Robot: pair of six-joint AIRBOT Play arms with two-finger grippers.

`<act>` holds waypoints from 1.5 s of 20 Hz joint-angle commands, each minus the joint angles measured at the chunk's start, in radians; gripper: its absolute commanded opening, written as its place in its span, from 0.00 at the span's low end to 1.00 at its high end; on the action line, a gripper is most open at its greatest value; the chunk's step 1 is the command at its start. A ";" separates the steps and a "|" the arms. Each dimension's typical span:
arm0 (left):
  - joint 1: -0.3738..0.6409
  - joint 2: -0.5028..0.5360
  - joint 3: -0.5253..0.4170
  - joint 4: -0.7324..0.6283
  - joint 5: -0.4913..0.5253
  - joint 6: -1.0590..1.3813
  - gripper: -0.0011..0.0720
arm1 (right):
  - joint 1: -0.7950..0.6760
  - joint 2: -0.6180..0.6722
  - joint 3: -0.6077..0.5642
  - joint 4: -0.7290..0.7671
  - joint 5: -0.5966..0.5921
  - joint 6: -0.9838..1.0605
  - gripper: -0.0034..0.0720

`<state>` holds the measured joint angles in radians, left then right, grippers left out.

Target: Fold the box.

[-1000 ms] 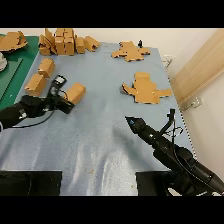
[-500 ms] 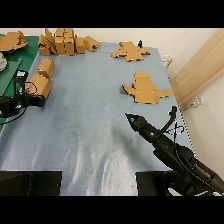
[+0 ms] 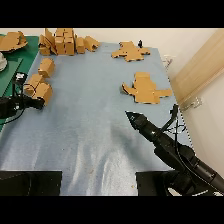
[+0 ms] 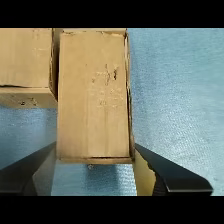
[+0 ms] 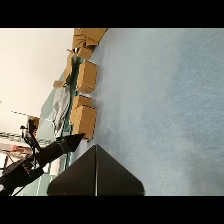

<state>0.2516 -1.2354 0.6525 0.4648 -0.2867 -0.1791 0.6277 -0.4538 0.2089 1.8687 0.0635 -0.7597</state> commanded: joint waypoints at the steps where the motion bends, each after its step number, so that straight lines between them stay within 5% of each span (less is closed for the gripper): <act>1: 0.037 0.024 0.000 0.013 -0.011 -0.066 0.97 | 0.000 0.000 0.004 -0.006 -0.034 0.000 0.05; 7: 0.192 0.233 0.001 0.151 -0.283 -0.109 0.97 | 0.000 -0.002 0.004 -0.006 -0.054 0.001 0.05; 10: 0.166 0.323 0.001 0.117 -0.484 -0.108 0.97 | 0.000 -0.010 0.005 -0.006 -0.055 0.000 0.05; 11: 0.129 0.346 0.001 0.070 -0.527 -0.108 0.86 | 0.000 -0.019 0.007 -0.006 -0.055 0.001 0.05; 12: 0.073 0.372 0.001 0.014 -0.571 -0.103 0.43 | 0.000 -0.038 0.017 -0.008 -0.062 0.000 0.05; 13: 0.009 0.392 0.002 -0.032 -0.595 -0.072 0.12 | 0.000 -0.064 0.036 -0.021 -0.078 0.000 0.05; 14: -0.079 0.406 0.005 -0.072 -0.595 -0.054 0.03 | 0.000 -0.101 0.068 -0.054 -0.104 0.000 0.05; 17: -0.365 0.374 0.068 -0.051 -0.492 -0.195 0.03 | 0.000 -0.255 0.241 -0.230 -0.261 -0.005 0.05; 21: -0.635 0.130 0.351 0.344 -0.526 -0.665 0.03 | 0.000 -0.535 0.583 -0.294 -0.600 -0.266 0.05; 25: -0.698 -0.095 0.585 0.369 -0.606 -0.781 0.03 | 0.001 -0.768 0.848 -0.290 -0.872 -0.518 0.05; 30: -0.701 -0.169 0.612 0.366 -0.639 -0.806 0.03 | 0.003 -0.842 0.909 -0.272 -0.888 -0.550 0.05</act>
<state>-0.4339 -1.3548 1.2293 0.8124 -0.9031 -0.9390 0.6296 -1.2453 1.0672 1.5913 -0.7635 -1.2545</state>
